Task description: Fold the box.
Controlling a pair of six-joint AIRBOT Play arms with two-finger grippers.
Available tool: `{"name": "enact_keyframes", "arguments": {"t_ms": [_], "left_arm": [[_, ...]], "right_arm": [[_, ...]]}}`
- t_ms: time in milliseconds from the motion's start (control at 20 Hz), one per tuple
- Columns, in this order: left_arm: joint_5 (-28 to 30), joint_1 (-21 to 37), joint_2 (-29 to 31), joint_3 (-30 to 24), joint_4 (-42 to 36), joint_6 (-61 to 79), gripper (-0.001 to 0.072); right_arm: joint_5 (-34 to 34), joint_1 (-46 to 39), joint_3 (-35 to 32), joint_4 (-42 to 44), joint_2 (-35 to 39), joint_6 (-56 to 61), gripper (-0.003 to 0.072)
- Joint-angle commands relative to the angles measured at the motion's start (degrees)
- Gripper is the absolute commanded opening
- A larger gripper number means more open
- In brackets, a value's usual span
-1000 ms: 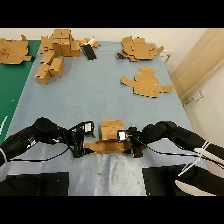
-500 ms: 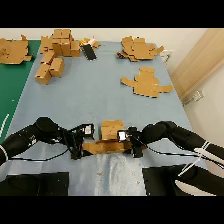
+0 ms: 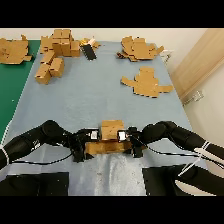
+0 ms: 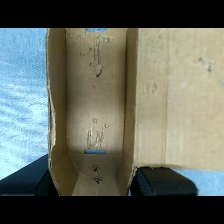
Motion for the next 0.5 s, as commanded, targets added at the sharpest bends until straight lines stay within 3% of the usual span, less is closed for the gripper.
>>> {"name": "enact_keyframes", "arguments": {"t_ms": [0,450], "left_arm": [[6.64,-1.31,0.07,0.07,0.66,-7.91,0.0676],[5.46,-3.93,0.07,0.07,0.61,-7.58,0.0675]], "right_arm": [[0.02,0.04,-0.02,0.00,0.00,0.02,0.0520],[0.02,0.04,-0.02,0.00,0.00,0.02,0.0520]]}}
